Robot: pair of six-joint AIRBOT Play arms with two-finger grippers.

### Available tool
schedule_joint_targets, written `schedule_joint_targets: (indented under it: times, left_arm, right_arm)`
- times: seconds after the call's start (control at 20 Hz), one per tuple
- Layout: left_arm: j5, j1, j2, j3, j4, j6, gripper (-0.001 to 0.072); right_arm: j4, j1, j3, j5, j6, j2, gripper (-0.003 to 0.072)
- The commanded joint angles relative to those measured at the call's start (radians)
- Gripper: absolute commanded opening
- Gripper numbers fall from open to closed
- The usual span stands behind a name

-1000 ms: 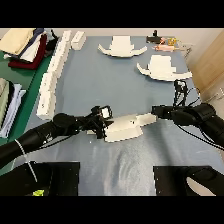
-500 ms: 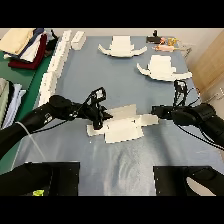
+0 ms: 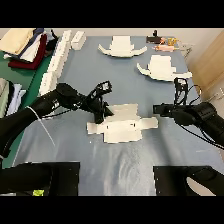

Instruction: Fold the box.

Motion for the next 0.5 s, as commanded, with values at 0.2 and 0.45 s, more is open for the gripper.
schedule_joint_targets:
  times: [0.2,0.45]
  left_arm:
    - [-0.048,0.009,-0.059,0.018,0.008,-0.026,0.0014]
    - [-0.061,0.007,-0.068,0.018,0.004,-0.027,0.0015]
  right_arm:
    - [-0.065,0.0,0.124,-0.119,0.003,0.0,0.0007]
    - [-0.065,0.0,0.128,-0.157,0.0,-0.002,0.0007]
